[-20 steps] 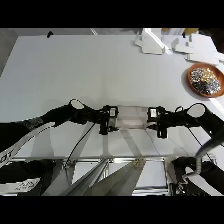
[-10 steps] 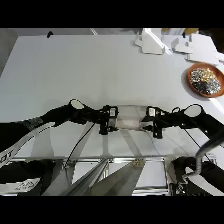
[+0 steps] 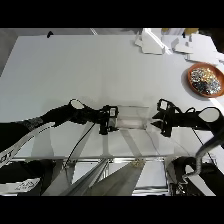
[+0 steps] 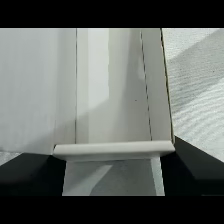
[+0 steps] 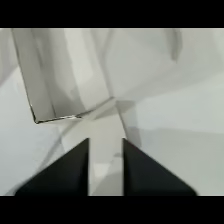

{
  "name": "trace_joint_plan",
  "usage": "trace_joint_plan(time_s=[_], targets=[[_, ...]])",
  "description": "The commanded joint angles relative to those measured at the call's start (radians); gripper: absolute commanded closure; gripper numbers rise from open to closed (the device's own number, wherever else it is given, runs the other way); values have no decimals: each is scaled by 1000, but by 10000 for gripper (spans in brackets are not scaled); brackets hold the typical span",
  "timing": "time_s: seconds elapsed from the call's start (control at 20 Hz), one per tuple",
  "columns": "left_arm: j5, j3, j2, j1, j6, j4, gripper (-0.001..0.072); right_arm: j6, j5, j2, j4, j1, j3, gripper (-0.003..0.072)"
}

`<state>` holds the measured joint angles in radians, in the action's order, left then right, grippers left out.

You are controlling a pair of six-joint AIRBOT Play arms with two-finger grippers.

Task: Fold the box and place the chain.

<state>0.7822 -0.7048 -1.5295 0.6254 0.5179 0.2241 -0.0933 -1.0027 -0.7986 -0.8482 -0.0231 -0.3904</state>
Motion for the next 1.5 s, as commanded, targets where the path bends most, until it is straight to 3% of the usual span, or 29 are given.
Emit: trace_joint_plan(time_s=[0.0,0.15,0.25,0.4,0.7,1.05,1.35,1.45], targets=[[0,-1,1,0,1,0,574,-318,6,127,-31,-82,0,593],[0,-1,1,0,1,0,574,-607,53,124,-70,-150,1,596],[0,-1,1,0,1,0,574,-821,80,99,-191,-180,1,670],[0,-1,1,0,1,1,574,-1063,100,50,-333,-216,1,671],[0,-1,1,0,1,0,575,-1065,-4,-109,-158,-217,2,671],[0,-1,1,0,1,0,574,-1049,28,-269,-59,-82,2,671],[0,0,1,0,1,0,574,-967,-9,-238,22,-66,2,669],[0,-1,1,0,1,0,574,-967,-11,-188,21,-66,2,619]])
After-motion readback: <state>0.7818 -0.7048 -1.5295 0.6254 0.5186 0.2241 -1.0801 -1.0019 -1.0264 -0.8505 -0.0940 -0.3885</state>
